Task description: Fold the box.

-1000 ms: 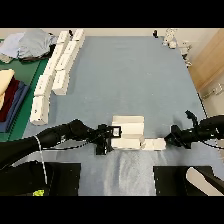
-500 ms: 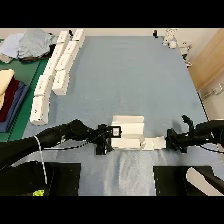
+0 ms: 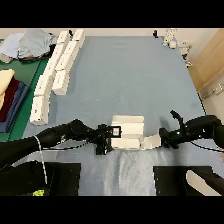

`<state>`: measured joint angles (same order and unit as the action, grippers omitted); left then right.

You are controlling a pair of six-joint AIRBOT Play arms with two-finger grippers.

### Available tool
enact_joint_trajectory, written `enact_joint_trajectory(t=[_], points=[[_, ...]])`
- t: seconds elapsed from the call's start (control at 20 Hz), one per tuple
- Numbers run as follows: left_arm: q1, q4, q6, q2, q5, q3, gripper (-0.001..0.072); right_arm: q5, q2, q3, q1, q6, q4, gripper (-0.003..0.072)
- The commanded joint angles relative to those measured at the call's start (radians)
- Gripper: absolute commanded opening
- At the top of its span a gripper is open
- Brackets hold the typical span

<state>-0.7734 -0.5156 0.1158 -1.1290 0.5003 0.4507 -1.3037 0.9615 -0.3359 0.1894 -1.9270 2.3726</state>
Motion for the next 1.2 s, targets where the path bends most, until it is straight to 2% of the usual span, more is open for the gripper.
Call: enact_joint_trajectory(t=[0.0, 0.2, 0.25, 0.3, 0.5, 0.7, 0.85, 1.15], points=[[0.0, 0.0, 0.0, 0.0, 0.0, 0.0, 0.0442, -0.011, -0.043, -0.061, -0.061, -0.003, 0.024, 0.021], [0.0, 0.0, 0.0, 0.0, 0.0, 0.0, 0.0442, -0.042, -0.08, -0.103, -0.093, 0.008, 0.026, 0.0249], [0.0, 0.0, 0.0, 0.0, 0.0, 0.0, 0.0441, -0.053, -0.08, -0.103, -0.101, 0.008, 0.024, 0.0336], [0.0, 0.0, 0.0, 0.0, 0.0, 0.0, 0.0442, -0.057, -0.08, -0.103, -0.114, 0.008, 0.025, 0.0378], [0.0, 0.0, 0.0, 0.0, 0.0, 0.0, 0.0442, -0.029, -0.079, -0.103, -0.203, 0.009, 0.022, 0.0377], [0.0, 0.0, 0.0, 0.0, 0.0, 0.0, 0.0442, 0.092, -0.079, -0.105, -0.344, 0.096, -0.032, 0.0375], [0.0, 0.0, 0.0, 0.0, 0.0, 0.0, 0.0442, 0.162, -0.076, -0.155, -0.467, 0.27, -0.169, 0.0366], [0.0, 0.0, 0.0, 0.0, 0.0, 0.0, 0.0442, 0.16, -0.063, -0.291, -0.758, 0.795, -0.53, 0.0345]])
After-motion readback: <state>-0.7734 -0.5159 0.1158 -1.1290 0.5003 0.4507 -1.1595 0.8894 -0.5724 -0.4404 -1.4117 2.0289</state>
